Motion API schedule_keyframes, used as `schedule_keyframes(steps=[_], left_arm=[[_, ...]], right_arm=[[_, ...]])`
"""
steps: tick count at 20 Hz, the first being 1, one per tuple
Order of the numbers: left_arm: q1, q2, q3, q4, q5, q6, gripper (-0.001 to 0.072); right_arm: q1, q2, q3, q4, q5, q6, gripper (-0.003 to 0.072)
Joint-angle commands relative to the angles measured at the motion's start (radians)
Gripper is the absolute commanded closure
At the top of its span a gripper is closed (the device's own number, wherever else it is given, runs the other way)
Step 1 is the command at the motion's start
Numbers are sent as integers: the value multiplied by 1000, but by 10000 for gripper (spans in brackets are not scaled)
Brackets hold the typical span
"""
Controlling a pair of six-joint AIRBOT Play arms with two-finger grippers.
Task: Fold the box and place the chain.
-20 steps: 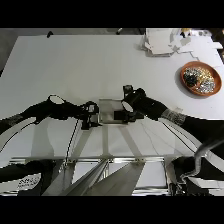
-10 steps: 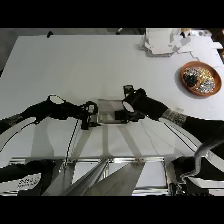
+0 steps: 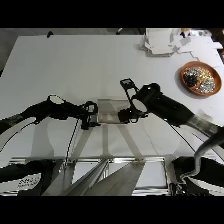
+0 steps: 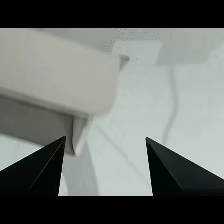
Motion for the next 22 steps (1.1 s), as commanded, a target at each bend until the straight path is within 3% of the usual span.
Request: schedule_keyframes(steps=[1, 2, 5, 9, 12, 13, 14, 15, 19, 21, 22], left_arm=[[0, 0, 0, 0, -2, 0, 677], [0, 0, 0, 0, -2, 0, 677], [0, 0, 0, 0, -2, 0, 677], [0, 1, 0, 0, -2, 0, 677], [0, 0, 0, 0, -2, 0, 677], [0, 0, 0, 0, -2, 0, 677], [0, 0, 0, 0, -2, 0, 677], [0, 0, 0, 0, -2, 0, 677], [0, 0, 0, 0, -2, 0, 677], [0, 0, 0, 0, -2, 0, 677], [0, 0, 0, 0, -2, 0, 677]], right_arm=[[-1, 137, 16, -98, 50, -129, 236], [-5, 170, 39, -185, 59, -128, 305], [-137, 188, 117, -302, 44, -174, 305], [-556, 159, 140, -241, -143, -264, 305], [-848, 76, 153, -153, -214, -372, 307], [-925, 42, 153, -134, -235, -400, 331], [-988, 10, 153, -112, -250, -426, 427], [-1033, -18, 153, -86, -264, -445, 470], [-1111, -129, 153, 5, -304, -470, 468], [-1114, -179, 153, 32, -323, -469, 454], [-1114, -200, 153, 44, -331, -457, 412]])
